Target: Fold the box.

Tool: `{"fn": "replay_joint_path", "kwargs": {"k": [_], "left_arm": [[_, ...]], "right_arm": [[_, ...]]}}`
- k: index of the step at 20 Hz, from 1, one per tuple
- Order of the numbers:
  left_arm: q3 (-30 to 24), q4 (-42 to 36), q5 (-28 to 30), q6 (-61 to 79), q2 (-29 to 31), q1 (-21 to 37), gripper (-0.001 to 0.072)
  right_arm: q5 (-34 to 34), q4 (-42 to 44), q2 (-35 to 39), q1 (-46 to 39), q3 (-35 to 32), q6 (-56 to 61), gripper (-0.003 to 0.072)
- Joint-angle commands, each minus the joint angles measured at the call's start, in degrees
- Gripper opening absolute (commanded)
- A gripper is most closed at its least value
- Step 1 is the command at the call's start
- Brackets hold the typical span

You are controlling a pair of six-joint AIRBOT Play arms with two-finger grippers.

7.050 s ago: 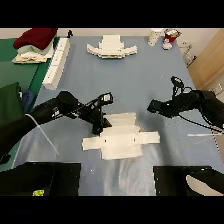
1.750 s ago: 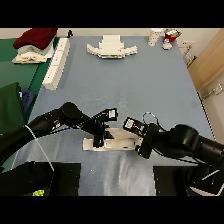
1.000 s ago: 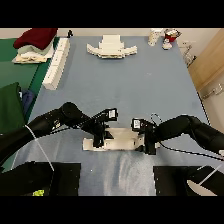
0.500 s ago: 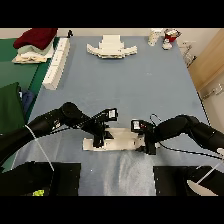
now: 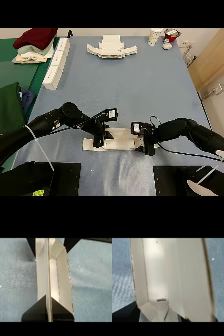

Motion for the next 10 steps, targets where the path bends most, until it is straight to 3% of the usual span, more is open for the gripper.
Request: {"fn": "replay_joint_path", "kwargs": {"k": [1, 10], "left_arm": [[0.1, 0.0, 0.0, 0.0, 0.0, 0.0, 0.0013], [0.1, 0.0, 0.0, 0.0, 0.0, 0.0, 0.0013]], "right_arm": [[3.6, 2.1, 0.0, 1.1, -2.1, -1.5, 0.0657], [6.3, 1.5, -0.5, 2.4, -2.8, -1.5, 0.0657]]}}
